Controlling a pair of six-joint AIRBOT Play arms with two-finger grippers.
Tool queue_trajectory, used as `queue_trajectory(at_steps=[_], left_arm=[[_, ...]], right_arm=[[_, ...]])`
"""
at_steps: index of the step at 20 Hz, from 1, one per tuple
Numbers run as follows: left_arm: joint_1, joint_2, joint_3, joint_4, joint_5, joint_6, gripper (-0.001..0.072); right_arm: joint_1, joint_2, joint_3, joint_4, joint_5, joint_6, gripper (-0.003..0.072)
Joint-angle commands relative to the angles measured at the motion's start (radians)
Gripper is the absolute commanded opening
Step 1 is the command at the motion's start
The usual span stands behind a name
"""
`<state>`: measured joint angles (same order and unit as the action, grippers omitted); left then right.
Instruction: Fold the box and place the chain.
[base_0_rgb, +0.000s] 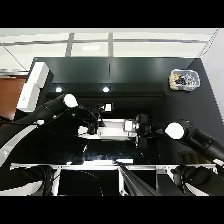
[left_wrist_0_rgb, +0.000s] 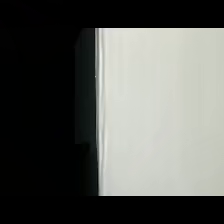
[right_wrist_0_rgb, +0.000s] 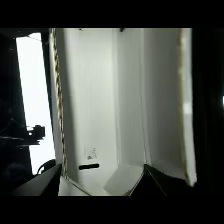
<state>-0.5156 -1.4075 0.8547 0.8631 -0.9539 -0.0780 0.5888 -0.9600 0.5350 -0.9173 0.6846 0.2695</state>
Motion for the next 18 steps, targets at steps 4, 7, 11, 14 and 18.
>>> queue_trajectory(at_steps=[4, 7, 11, 14, 18], left_arm=[[0.0, 0.0, 0.0, 0.0, 0.0, 0.003, 0.0029], [0.0, 0.0, 0.0, 0.0, 0.0, 0.003, 0.0029], [0.0, 0.0, 0.0, 0.0, 0.0, 0.003, 0.0029], [0.0, 0.0, 0.0, 0.0, 0.0, 0.003, 0.0029], [0.0, 0.0, 0.0, 0.0, -0.018, 0.0, 0.0029]], right_arm=[[-0.061, 0.005, 0.011, 0.005, 0.011, 0.001, 0.0584], [-0.061, 0.0, 0.011, 0.09, 0.008, -0.015, 0.0584], [-0.061, -0.062, 0.011, 0.198, 0.014, -0.094, 0.0584], [-0.061, -0.107, 0.011, 0.216, 0.015, -0.141, 0.0584], [-0.061, -0.109, 0.011, 0.224, 0.056, -0.14, 0.0584]])
